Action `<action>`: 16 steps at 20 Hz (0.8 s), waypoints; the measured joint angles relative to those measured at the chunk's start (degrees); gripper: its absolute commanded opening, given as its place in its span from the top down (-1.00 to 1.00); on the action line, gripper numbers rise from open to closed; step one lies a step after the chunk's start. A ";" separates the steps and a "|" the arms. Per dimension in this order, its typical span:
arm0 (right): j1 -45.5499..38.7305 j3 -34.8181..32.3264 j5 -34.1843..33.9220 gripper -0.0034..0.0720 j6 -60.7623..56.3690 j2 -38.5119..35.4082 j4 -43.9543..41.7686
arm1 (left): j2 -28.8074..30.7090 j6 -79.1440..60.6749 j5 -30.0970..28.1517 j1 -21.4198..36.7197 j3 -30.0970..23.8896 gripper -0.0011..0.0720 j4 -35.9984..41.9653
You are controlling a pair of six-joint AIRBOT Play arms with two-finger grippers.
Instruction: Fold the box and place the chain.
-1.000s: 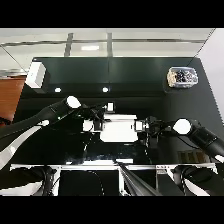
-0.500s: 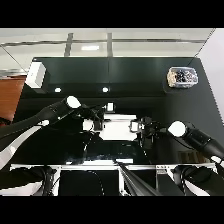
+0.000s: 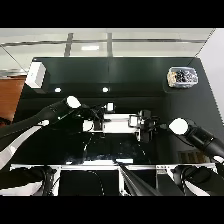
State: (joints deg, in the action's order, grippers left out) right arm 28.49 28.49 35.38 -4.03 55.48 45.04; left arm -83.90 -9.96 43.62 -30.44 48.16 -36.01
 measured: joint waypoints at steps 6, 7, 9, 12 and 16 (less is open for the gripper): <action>-0.83 0.35 -1.44 -0.96 -0.48 0.00 2.56 | -0.02 0.00 0.00 0.00 0.00 0.89 0.09; -1.53 0.35 -1.49 -0.96 -0.66 0.00 2.80 | -0.02 0.00 -0.04 0.00 0.00 0.89 0.09; -3.23 0.39 -1.49 -0.96 -0.98 0.07 2.78 | -0.04 -0.13 0.17 0.00 0.00 0.89 0.02; -4.68 0.39 0.63 -0.96 1.03 1.09 -0.39 | -0.04 -0.13 0.22 0.00 0.00 0.89 0.02; -5.64 0.76 2.05 -0.96 7.58 3.56 -6.88 | -0.04 -0.11 0.20 0.00 0.00 0.89 0.02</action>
